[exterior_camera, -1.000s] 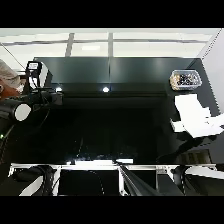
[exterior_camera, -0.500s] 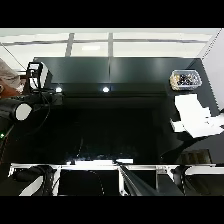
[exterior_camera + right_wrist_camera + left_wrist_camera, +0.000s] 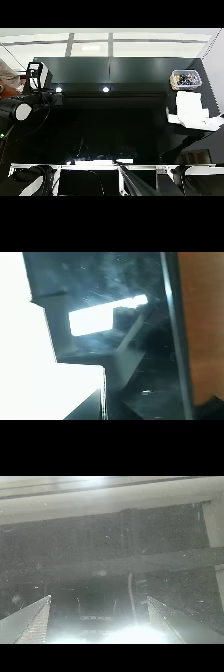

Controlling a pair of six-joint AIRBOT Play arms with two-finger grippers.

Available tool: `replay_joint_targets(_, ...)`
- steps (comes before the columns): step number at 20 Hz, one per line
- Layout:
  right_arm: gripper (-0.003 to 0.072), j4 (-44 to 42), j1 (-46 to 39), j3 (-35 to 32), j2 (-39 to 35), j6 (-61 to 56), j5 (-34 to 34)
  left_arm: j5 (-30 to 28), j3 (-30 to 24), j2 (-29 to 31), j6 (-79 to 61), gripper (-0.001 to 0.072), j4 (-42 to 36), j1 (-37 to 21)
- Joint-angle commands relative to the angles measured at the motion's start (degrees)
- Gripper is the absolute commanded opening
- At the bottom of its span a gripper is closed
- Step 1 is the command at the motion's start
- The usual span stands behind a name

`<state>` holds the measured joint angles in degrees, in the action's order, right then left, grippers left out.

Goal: Fold the box and place the chain.

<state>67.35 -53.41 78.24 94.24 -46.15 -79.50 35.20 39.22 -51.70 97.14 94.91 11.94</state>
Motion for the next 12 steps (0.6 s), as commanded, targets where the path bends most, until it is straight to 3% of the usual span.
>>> replay_joint_targets(1, 0.0016, -9.22, 0.09, -2.99, -4.48, 1.18, -1.51, 0.02, 0.07, -0.02, 0.00, 0.0713, -0.04, 0.04)
replay_joint_targets(4, 0.0017, -20.92, 0.07, -11.74, -11.89, 2.38, -1.27, 0.04, 0.07, -0.02, 0.00, 0.0713, -0.98, 0.04)
replay_joint_targets(7, 0.0017, -31.67, 1.14, -25.29, -22.12, 3.98, 1.09, 0.07, 0.07, -0.02, 0.00, 0.0713, -1.62, 0.04)
replay_joint_targets(12, 0.0017, -44.28, 15.58, -47.93, -39.28, 6.60, 12.68, -0.07, 0.04, -0.07, -0.11, 0.0713, -10.40, 0.07)
